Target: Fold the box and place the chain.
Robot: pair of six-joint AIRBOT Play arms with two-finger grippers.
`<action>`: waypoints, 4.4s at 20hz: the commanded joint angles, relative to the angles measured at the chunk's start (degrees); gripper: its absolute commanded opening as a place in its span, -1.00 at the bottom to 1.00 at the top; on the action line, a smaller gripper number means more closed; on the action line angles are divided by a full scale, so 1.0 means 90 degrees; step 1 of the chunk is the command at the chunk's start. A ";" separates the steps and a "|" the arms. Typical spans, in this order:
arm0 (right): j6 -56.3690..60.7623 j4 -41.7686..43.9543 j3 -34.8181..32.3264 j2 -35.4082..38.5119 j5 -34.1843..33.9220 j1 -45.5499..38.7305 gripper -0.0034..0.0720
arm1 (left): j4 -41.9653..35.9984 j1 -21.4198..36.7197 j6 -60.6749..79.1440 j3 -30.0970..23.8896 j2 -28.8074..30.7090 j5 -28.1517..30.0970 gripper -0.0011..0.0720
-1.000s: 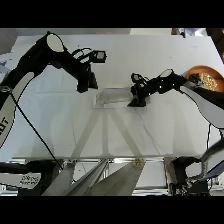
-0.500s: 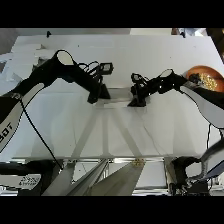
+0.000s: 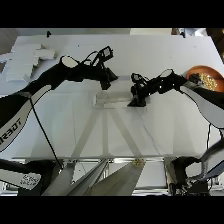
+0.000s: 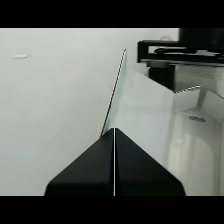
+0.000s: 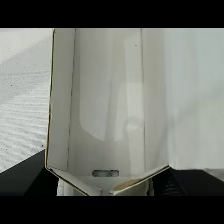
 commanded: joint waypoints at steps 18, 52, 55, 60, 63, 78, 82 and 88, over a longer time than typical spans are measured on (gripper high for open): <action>0.0000 0.0000 0.0002 -0.0002 0.0000 -0.0002 0.48 | 0.0529 -0.0243 -0.1073 0.0000 -0.0056 0.0255 -0.94; 0.0000 0.0000 0.0002 -0.0002 0.0000 -0.0002 0.48 | 0.5248 -0.0818 -0.2931 0.0000 0.0763 -0.2154 0.95; 0.0000 0.0000 0.0000 -0.0002 0.0000 -0.0002 0.48 | 0.5302 -0.0712 -0.2931 0.0000 0.0763 -0.2234 0.94; 0.0000 0.0000 0.0002 -0.0002 0.0002 -0.0002 0.48 | 0.5413 -0.0585 -0.2912 0.0000 0.0755 -0.1773 0.94; 0.0000 0.0000 0.0002 -0.0002 0.0000 -0.0002 0.48 | 0.5620 -0.0595 -0.2912 0.0000 0.0753 -0.1287 0.94; 0.0000 0.0000 0.0002 -0.0002 0.0002 0.0000 0.48 | 0.5200 -0.0595 -0.1758 0.0000 0.0233 -0.2480 0.95; 0.0000 0.0000 0.0002 -0.0002 0.0002 -0.0002 0.48 | 0.4818 -0.0600 -0.1605 0.0000 0.0233 -0.2467 0.92; 0.0000 0.0000 0.0002 -0.0002 0.0002 -0.0002 0.48 | 0.4736 -0.0597 -0.1596 0.0000 0.0233 -0.2603 0.73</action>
